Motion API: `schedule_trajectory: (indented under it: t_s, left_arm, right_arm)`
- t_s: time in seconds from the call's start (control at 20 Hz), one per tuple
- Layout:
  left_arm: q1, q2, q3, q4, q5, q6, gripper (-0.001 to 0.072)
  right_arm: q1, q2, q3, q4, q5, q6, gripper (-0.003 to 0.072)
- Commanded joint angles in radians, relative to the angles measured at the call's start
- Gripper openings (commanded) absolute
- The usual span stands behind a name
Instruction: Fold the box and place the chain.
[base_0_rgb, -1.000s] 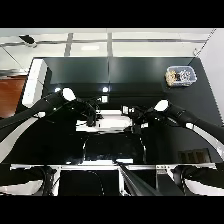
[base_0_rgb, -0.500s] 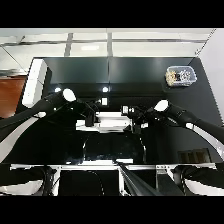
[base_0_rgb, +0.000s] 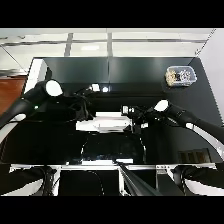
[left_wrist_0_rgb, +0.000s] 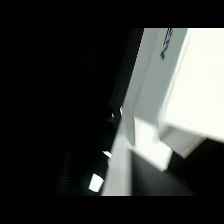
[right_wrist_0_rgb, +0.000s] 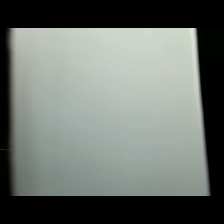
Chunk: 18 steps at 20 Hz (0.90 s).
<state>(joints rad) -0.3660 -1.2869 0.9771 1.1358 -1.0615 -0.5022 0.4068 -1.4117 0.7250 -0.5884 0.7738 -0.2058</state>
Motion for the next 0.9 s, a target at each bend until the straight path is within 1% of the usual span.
schedule_trajectory:
  t_s: [0.0,0.05,0.1,0.15,0.2,0.3,0.35,0.4,0.45,0.55,0.6,0.65,0.7,0.85]
  left_arm:
    - [0.046,0.050,0.003,0.041,-0.278,-0.271,0.0015]
    - [0.057,0.050,-0.012,-0.043,-0.339,-0.277,0.0022]
    - [0.061,0.050,-0.042,-0.175,-0.335,-0.275,0.0021]
    - [0.057,0.050,-0.092,-0.345,-0.283,-0.247,0.0021]
    - [0.046,0.049,-0.144,-0.489,-0.209,-0.193,0.0021]
    - [0.019,0.049,-0.246,-0.726,0.022,-0.065,0.0021]
    - [0.015,0.049,-0.282,-0.839,0.148,0.016,0.0021]
    - [0.015,0.048,-0.300,-0.929,0.250,0.091,0.0021]
    - [0.016,0.048,-0.300,-0.957,0.351,0.148,0.0021]
    - [0.016,0.045,-0.291,-0.931,0.512,0.158,0.0021]
    - [0.018,0.035,-0.287,-0.903,0.537,0.156,0.0021]
    - [0.021,0.019,-0.280,-0.858,0.524,0.149,0.0021]
    - [0.021,-0.001,-0.270,-0.807,0.489,0.113,0.0022]
    - [0.021,-0.096,-0.221,-0.607,0.290,-0.032,0.0021]
  right_arm:
    - [0.000,-0.001,0.000,0.000,0.000,0.000,0.0215]
    - [0.000,-0.001,0.000,0.000,0.000,0.000,0.0215]
    - [0.000,-0.001,0.000,0.000,0.000,0.000,0.0215]
    - [0.000,-0.001,0.000,0.000,0.000,0.000,0.0215]
    - [0.000,-0.001,0.000,0.000,0.000,0.000,0.0215]
    - [0.000,-0.001,0.000,0.000,0.000,0.000,0.0214]
    - [0.000,-0.001,0.000,0.000,0.000,0.000,0.0215]
    - [0.000,-0.001,0.000,0.000,0.000,0.000,0.0214]
    - [0.000,-0.001,0.000,0.000,0.000,0.000,0.0215]
    - [0.000,-0.001,0.000,0.000,0.000,0.000,0.0215]
    - [0.000,-0.001,0.000,0.000,0.000,0.000,0.0215]
    - [0.000,-0.001,0.000,0.000,0.000,0.000,0.0214]
    - [0.000,-0.001,0.000,0.000,0.000,0.000,0.0215]
    - [0.000,-0.001,0.000,0.000,0.000,0.000,0.0215]
